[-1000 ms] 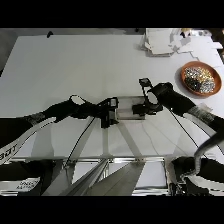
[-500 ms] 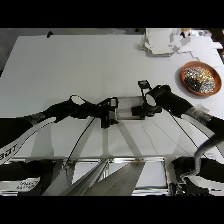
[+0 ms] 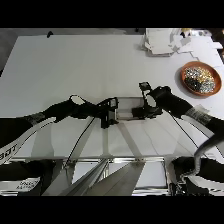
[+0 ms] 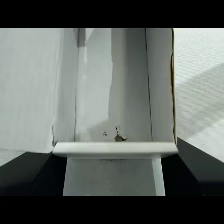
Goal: Fold the box and place the chain.
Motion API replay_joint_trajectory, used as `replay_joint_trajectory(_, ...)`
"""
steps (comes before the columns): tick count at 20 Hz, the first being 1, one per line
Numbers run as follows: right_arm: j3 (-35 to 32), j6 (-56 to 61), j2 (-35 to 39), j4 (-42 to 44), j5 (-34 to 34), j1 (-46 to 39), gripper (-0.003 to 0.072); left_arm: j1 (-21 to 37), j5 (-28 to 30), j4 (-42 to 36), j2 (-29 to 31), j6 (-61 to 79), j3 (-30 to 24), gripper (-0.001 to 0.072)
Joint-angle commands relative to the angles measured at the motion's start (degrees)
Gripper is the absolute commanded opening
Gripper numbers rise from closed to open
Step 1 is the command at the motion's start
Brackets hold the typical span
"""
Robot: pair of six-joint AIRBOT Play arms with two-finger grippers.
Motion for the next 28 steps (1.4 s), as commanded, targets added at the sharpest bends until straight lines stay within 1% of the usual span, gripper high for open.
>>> replay_joint_trajectory(1, 0.0, -1.36, 2.97, -0.5, -0.35, 0.02, 0.0336, 0.02, 0.13, -0.17, 0.02, -0.24, 0.0, 0.0136)
replay_joint_trajectory(4, 0.02, -4.0, 8.85, -5.03, 2.38, -0.02, 0.0336, 0.02, 0.13, -0.15, 0.02, -0.24, 0.0, 0.0136)
replay_joint_trajectory(6, 0.07, -9.22, 13.42, -6.54, 6.23, -0.02, 0.0336, 0.02, 0.13, -0.17, 0.02, -0.24, 0.0, 0.0136)
replay_joint_trajectory(8, 1.7, -13.14, 16.63, -7.96, 10.64, -0.68, 0.0335, 0.02, 0.15, -0.17, 0.02, -0.24, 0.0, 0.0136)
replay_joint_trajectory(9, 3.1, -15.28, 17.59, -8.28, 11.13, -1.79, 0.0313, 0.02, 0.15, -0.17, 0.02, -0.24, 0.0, 0.0136)
replay_joint_trajectory(10, 4.85, -16.48, 18.05, -8.44, 10.69, -3.58, 0.0258, 0.02, 0.04, -0.15, 0.02, -0.26, 0.0, 0.0136)
replay_joint_trajectory(11, 6.6, -17.4, 17.88, -8.41, 9.73, -5.79, 0.0233, 0.02, 0.09, -0.17, 0.02, -0.24, 0.0, 0.0136)
replay_joint_trajectory(13, 9.64, -20.15, 16.98, -8.39, 7.87, -11.3, 0.0215, 0.02, 0.11, -0.17, 0.02, -0.24, 0.0, 0.0136)
replay_joint_trajectory(14, 10.75, -22.4, 16.39, -8.46, 7.23, -14.69, 0.0214, 0.02, 0.09, -0.15, 0.02, -0.24, 0.0, 0.0136)
replay_joint_trajectory(16, 12.37, -25.64, 15.06, -9.27, 4.39, -22.62, 0.0175, 0.02, 0.13, -0.15, 0.02, -0.24, 0.0, 0.0136)
replay_joint_trajectory(17, 13.49, -26.93, 13.84, -9.29, 3.34, -26.77, 0.0168, 0.02, 0.11, -0.17, 0.02, -0.24, 0.0, 0.0136)
replay_joint_trajectory(19, 16.92, -28.98, 9.55, -9.29, 3.63, -35.19, 0.0162, 0.02, 0.11, -0.15, 0.02, -0.24, 0.0, 0.0136)
replay_joint_trajectory(21, 20.74, -29.05, 4.35, -9.18, 4.31, -41.77, 0.0162, 0.02, 0.13, -0.15, 0.02, -0.24, 0.0, 0.0136)
replay_joint_trajectory(23, 23.78, -29.05, -0.04, -9.16, 3.93, -45.22, 0.0168, 0.02, 0.13, -0.15, 0.02, -0.24, 0.0, 0.0136)
replay_joint_trajectory(24, 25.33, -29.03, -2.38, -9.18, 3.58, -46.29, 0.0184, 0.02, 0.13, -0.15, 0.02, -0.24, 0.0, 0.0136)
replay_joint_trajectory(25, 26.8, -28.98, -4.5, -9.18, 3.08, -47.1, 0.0208, 0.02, 0.11, -0.15, 0.02, -0.24, 0.0, 0.0136)
replay_joint_trajectory(26, 28.44, -28.81, -6.82, -8.83, 2.49, -47.87, 0.026, 0.02, 0.11, -0.17, 0.02, -0.24, 0.0, 0.0136)
replay_joint_trajectory(27, 29.92, -28.26, -8.79, -7.89, 1.97, -48.5, 0.0278, 0.02, 0.13, -0.15, 0.02, -0.24, 0.0, 0.0136)
replay_joint_trajectory(28, 31.3, -28.24, -10.88, -6.49, 1.33, -49.09, 0.0278, 0.02, 0.13, -0.17, 0.02, -0.24, 0.0, 0.0136)
